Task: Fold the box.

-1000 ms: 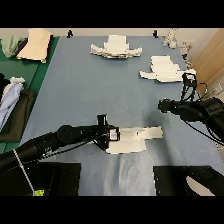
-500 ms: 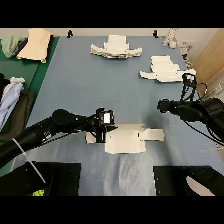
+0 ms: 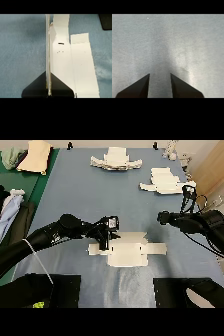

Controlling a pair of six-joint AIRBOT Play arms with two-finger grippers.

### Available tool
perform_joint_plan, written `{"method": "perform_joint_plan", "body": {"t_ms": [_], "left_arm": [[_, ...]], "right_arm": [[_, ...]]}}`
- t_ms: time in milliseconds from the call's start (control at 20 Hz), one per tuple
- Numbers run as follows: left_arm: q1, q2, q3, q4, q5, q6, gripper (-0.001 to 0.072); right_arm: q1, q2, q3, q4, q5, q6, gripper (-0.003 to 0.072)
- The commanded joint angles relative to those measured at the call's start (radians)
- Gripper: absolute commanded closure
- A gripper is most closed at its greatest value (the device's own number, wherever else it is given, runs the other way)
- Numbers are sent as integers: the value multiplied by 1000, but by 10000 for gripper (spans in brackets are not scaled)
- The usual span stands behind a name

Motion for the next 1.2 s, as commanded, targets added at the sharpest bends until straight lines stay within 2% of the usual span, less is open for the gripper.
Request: {"method": "perform_joint_plan", "body": {"t_ms": [0, 250, 1150], "left_arm": [[0, -28, 15, 1, -12, -27, 697], [0, -66, 14, 2, -28, -34, 697], [0, -66, -22, 1, -35, -53, 697]], "right_arm": [[1, 0, 1, 2, 0, 0, 256], [1, 0, 1, 25, -1, 0, 256], [1, 0, 1, 47, -5, -1, 256]]}}
